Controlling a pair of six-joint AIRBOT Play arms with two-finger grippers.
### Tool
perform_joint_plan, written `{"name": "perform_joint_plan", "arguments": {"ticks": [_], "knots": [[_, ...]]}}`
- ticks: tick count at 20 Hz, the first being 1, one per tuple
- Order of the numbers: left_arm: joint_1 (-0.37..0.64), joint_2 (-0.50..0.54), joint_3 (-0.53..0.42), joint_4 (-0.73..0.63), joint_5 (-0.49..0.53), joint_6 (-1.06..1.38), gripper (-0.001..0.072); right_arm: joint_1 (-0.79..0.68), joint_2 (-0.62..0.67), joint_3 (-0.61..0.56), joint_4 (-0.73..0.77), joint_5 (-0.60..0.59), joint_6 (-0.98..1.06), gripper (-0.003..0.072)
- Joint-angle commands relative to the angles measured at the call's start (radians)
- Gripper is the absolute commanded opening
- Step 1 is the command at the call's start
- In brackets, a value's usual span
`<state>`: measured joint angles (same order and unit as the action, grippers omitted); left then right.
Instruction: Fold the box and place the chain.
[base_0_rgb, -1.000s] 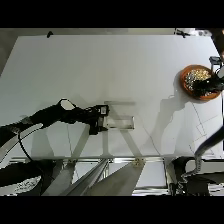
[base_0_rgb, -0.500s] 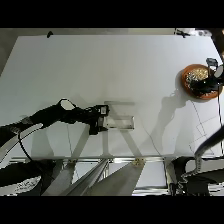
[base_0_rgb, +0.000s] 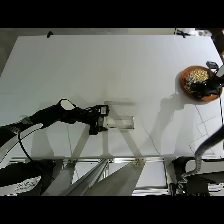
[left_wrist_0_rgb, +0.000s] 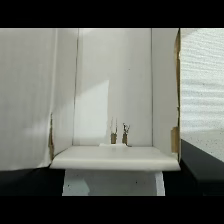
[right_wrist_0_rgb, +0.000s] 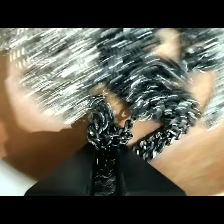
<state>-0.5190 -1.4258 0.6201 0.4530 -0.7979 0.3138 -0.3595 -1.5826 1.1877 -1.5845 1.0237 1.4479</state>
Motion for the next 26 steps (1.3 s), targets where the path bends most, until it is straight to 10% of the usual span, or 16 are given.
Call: {"name": "perform_joint_plan", "arguments": {"ticks": [1, 15, 26], "knots": [[0.0, 0.001, 0.0, 0.0, 0.0, 0.0, 0.0332, 0.048, 0.04, 0.002, 0.111, 0.097, -0.079, 0.0011], [0.0, 0.001, 0.0, 0.0, 0.0, 0.0, 0.0332, 0.327, 0.192, 0.002, 0.098, 0.035, -0.007, 0.001], [0.0, 0.001, 0.0, 0.0, 0.0, 0.0, 0.0332, 0.327, 0.703, 0.002, 0.175, 0.204, -0.069, 0.001]]}}
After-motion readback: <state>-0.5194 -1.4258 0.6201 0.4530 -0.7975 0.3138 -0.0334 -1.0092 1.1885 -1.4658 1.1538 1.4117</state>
